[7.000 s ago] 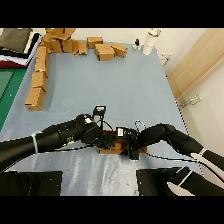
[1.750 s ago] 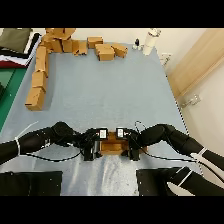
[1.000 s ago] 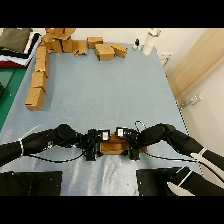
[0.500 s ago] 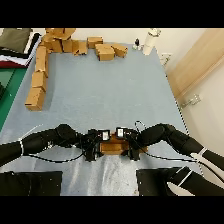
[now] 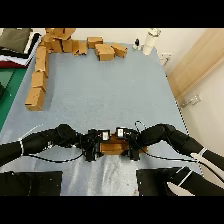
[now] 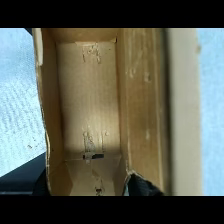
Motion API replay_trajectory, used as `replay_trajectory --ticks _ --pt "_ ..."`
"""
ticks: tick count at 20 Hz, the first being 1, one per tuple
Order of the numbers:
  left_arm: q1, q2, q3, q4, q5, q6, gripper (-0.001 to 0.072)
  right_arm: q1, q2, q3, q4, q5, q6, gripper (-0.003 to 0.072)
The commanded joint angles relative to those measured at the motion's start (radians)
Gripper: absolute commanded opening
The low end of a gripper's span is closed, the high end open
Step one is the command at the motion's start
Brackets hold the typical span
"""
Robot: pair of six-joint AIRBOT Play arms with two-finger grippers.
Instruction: Fold the box.
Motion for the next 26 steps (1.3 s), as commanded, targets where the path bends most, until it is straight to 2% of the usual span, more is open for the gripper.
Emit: replay_trajectory --ticks 1,5,7,11,16,18,22,26 --pt "0.000 0.000 0.000 0.000 0.000 0.001 0.0472 0.000 0.000 0.000 0.000 0.001 0.000 0.0498" --pt "0.000 0.000 0.000 0.000 0.000 0.001 0.0472 0.000 0.000 0.003 0.012 -0.020 0.000 0.0501" --pt "0.000 0.000 0.000 0.000 0.000 0.000 0.0472 0.000 0.010 0.004 -0.006 -0.021 0.001 0.0714" --pt "0.000 0.000 0.000 0.000 0.001 0.001 0.0472 -0.002 0.064 0.005 -0.039 -0.026 0.001 0.0714" --pt "0.000 0.000 0.000 0.000 0.002 0.001 0.0472 -0.002 0.185 0.011 -0.281 -0.033 0.178 0.0708" --pt "0.000 0.000 0.000 0.000 0.002 0.001 0.0472 -0.002 0.243 0.011 -0.351 -0.095 0.279 0.0707" --pt "0.000 0.000 0.000 0.000 0.002 0.000 0.0472 -0.002 0.359 0.011 -0.350 -0.299 0.300 0.0707" --pt "0.000 0.000 0.000 0.000 0.002 0.000 0.0472 -0.001 0.457 0.011 -0.187 -0.504 0.390 0.0707"
